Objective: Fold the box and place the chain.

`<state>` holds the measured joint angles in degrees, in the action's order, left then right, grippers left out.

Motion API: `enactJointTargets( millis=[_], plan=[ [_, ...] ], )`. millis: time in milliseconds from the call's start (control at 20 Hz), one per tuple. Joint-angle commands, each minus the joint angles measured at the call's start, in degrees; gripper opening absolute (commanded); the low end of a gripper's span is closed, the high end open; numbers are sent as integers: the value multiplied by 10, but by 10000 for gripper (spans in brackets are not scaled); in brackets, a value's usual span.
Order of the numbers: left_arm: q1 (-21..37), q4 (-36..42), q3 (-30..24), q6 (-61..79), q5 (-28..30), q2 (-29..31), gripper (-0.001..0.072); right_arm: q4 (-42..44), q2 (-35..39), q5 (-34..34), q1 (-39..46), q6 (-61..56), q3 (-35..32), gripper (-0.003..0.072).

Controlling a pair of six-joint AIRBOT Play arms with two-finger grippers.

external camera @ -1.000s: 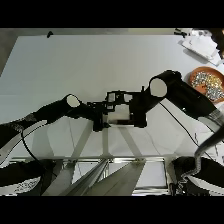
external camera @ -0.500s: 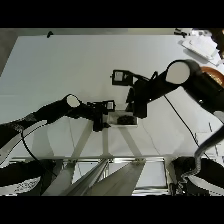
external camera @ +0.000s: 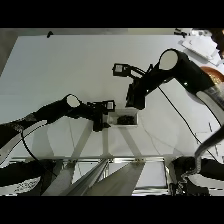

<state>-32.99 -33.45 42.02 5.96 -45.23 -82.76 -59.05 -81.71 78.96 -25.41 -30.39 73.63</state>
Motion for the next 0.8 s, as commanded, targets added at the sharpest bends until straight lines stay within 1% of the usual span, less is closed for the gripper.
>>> enactJointTargets(
  millis=[0,100,200,350,400,550,750],
  plan=[
    [0,0,0,0,0,0,453,-15,-23,21,-7,0,2,340],
    [0,0,0,0,0,0,453,-28,-25,7,-10,0,2,340],
    [0,0,0,0,0,0,453,-24,-25,15,-10,0,2,341],
    [0,0,0,0,0,0,453,-36,-23,59,-24,-4,2,340],
    [0,0,0,0,0,0,453,-47,-19,62,-29,-6,2,340],
    [0,0,0,0,0,0,453,-49,-3,59,-39,-12,2,340],
    [0,0,0,0,0,0,453,-48,-1,57,-49,-16,2,340]
  ],
)
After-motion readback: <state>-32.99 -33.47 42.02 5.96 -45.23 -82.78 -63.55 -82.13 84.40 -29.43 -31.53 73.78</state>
